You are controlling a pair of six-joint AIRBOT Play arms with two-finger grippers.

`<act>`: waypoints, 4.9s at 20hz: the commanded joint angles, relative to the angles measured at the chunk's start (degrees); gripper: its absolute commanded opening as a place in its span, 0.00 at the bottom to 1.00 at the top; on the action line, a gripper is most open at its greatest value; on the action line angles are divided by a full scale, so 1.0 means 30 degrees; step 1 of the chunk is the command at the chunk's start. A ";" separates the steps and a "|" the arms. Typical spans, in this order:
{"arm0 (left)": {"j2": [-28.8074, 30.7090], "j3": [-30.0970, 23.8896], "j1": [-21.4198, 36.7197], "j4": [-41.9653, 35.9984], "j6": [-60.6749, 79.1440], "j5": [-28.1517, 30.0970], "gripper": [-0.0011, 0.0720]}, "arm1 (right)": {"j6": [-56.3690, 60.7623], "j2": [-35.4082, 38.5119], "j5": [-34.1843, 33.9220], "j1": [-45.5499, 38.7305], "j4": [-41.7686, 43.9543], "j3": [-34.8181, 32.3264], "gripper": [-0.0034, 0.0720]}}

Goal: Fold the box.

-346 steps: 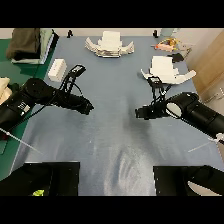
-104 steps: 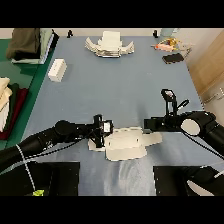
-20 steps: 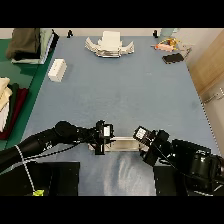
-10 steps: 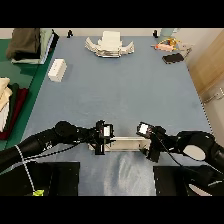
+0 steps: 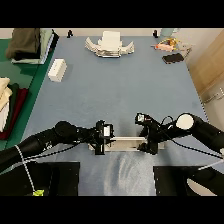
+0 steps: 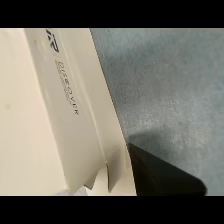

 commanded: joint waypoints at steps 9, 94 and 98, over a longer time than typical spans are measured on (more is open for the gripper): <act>0.0000 0.0007 0.0015 0.0000 0.0000 0.0000 0.03 | 0.1501 0.0634 0.0656 -0.0452 -0.0605 0.0248 0.94; 0.8007 0.0124 0.0036 1.5096 -2.7241 -0.5763 0.21 | -0.8954 0.0182 -0.2637 -0.0444 0.3053 -0.2688 0.75; 0.8415 0.0131 -0.0306 1.1322 -3.3514 -0.6411 0.03 | -0.8954 0.0182 -0.2637 -0.0444 0.3053 -0.2688 0.75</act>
